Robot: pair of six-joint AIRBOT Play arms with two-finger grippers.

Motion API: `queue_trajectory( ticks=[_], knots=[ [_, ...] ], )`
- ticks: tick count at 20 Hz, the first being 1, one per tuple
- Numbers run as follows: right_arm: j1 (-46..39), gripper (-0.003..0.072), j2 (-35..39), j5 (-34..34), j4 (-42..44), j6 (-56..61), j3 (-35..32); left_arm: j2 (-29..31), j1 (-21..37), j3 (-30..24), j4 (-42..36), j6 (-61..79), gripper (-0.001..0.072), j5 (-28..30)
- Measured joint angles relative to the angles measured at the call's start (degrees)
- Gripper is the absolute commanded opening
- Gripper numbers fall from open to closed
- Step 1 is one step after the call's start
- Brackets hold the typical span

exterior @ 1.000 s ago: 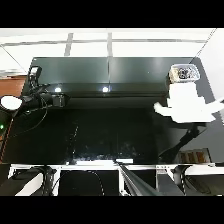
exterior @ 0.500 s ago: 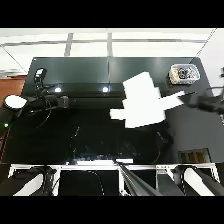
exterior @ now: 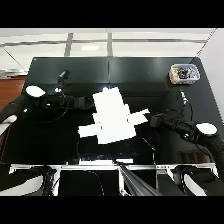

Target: Fold the box and place the chain.

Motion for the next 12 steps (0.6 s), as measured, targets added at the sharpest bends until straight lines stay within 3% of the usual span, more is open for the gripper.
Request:
queue_trajectory(
  ticks=[7, 8, 9, 10, 12],
  knots=[
    [2.5, 0.0015, 0.2, -2.7, 0.8, -0.1, -0.7, -16.9, -1.5, 7.0, -11.5, 9.6, 0.0673, -17.9],
    [2.5, 0.0015, 0.2, -2.9, 0.8, -0.1, -0.7, -18.8, -2.1, 8.7, -11.6, 10.8, 0.0605, -20.9],
    [2.6, 0.0015, 0.2, -3.0, 0.8, -0.1, -0.7, -20.4, -2.6, 10.3, -11.3, 11.8, 0.0434, -23.4],
    [2.7, 0.0016, 0.3, -3.0, 0.9, -0.1, -0.7, -21.6, -3.0, 11.9, -10.2, 12.5, 0.0349, -25.3],
    [2.7, 0.0016, 0.2, -3.0, 0.8, -0.1, -0.7, -23.4, -3.4, 14.7, -7.7, 13.5, 0.0344, -27.7]
  ],
)
